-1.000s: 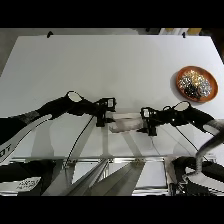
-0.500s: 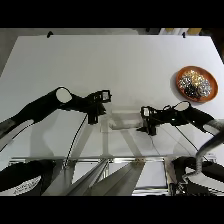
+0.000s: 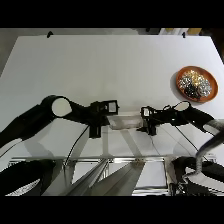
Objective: Fold the box and place the chain.
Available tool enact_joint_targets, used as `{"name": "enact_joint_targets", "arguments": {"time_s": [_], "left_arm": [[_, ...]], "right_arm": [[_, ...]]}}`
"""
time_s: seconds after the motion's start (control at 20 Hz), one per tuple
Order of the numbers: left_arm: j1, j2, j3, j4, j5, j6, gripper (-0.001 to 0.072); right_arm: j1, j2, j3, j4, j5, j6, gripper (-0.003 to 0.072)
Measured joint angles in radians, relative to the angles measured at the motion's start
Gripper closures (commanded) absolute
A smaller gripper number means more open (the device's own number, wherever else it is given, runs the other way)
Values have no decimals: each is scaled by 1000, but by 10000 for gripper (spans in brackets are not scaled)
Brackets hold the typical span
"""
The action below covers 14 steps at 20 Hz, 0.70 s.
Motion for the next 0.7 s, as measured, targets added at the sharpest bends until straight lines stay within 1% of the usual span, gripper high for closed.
{"name": "enact_joint_targets", "arguments": {"time_s": [0.05, 0.15, 0.25, 0.35, 0.45, 0.5, 0.6, 0.7], "left_arm": [[-31, -13, 0, -13, 66, -12, 706], [-72, -47, 0, -49, 230, -59, 706], [-89, -89, 0, -90, 405, -125, 705], [-92, -140, 0, -119, 546, -194, 705], [-85, -193, 0, -136, 632, -258, 704], [-82, -219, 0, -142, 655, -287, 704], [-77, -257, 0, -148, 686, -335, 703], [-74, -277, 0, -151, 694, -363, 701]], "right_arm": [[0, 0, 0, 0, 0, 0, 251], [0, 0, 0, 0, 0, 0, 251], [0, 0, 0, 0, 1, 1, 251], [0, 0, 0, 0, 2, 2, 251], [0, 0, 0, 1, 2, 2, 251], [0, 0, 0, 2, 1, 2, 251], [0, 0, 0, 3, 1, 2, 251], [0, 0, 0, 2, 0, 2, 251]]}}
